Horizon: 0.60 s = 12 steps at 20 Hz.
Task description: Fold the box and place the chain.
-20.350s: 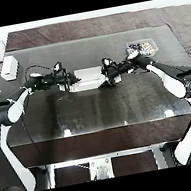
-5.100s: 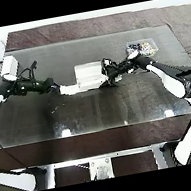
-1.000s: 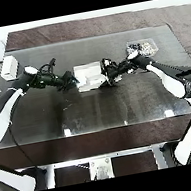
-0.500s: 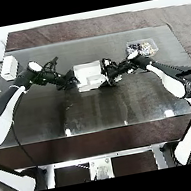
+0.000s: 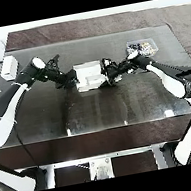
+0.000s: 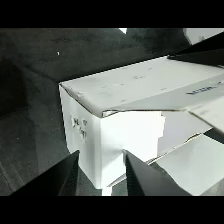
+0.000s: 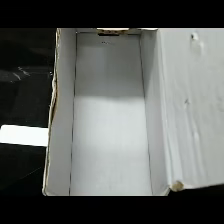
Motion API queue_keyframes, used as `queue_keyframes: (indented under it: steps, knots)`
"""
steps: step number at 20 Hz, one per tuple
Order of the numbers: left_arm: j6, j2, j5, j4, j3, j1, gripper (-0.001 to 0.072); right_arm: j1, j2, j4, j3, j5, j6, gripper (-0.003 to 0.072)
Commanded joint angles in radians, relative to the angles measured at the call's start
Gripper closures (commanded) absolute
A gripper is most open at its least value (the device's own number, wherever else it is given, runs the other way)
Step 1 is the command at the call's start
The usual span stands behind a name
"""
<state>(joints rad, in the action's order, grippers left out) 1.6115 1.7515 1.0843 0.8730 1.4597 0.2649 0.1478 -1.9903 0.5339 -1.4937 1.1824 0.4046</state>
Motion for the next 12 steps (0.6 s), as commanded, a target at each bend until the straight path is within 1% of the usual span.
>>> queue_keyframes:
  steps: [1,6,12]
  knots:
    - [0.038,0.000,-0.008,0.041,0.009,0.019,0.0370,0.000,0.000,0.000,0.000,0.000,0.000,0.0100]
    - [0.041,0.000,-0.029,0.044,0.015,0.037,0.0370,0.000,0.000,0.000,0.000,0.000,0.000,0.0100]
    - [0.063,0.000,-0.017,0.057,0.026,0.045,0.0370,0.000,0.000,0.000,0.000,0.000,0.000,0.0100]
